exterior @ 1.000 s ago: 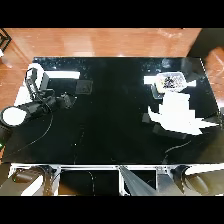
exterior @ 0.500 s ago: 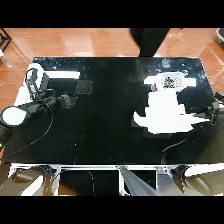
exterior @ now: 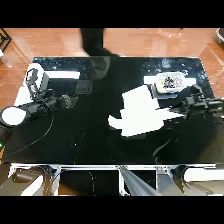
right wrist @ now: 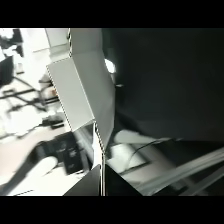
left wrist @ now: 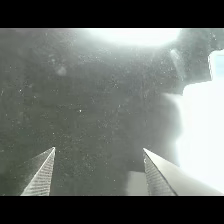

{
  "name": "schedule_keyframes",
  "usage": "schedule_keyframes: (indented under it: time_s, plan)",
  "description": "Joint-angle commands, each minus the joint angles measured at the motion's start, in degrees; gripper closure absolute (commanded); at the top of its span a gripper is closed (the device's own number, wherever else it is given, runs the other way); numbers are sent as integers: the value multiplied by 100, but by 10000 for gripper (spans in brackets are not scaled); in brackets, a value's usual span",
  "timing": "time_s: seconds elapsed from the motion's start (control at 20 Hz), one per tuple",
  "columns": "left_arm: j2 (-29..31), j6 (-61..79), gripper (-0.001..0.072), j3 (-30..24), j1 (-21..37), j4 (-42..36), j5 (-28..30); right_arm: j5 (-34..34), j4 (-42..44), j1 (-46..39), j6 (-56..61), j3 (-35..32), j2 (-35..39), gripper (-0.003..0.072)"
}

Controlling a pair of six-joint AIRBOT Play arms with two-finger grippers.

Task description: Fold the box and place the chain.

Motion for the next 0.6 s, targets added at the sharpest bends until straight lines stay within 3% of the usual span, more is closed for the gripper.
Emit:
schedule_keyframes:
  time_s: [0.0, 0.2, 0.35, 0.55]
  plan:
    - [-7, 17, 72, -2, -2, -50, -308, -1464, 487, 1198, 212, -981, 1257, 663]
    - [-151, 142, 72, 0, 11, -76, -848, -3318, 684, 2715, 678, -1871, 3147, 663]
    - [-457, 802, 72, 9, 354, -640, -1786, -3480, -232, 3456, 599, -2035, 4148, 663]
    - [-1119, 2682, 72, 9, 1121, -2031, -3021, -4258, -313, 4155, 450, -2570, 4763, 663]
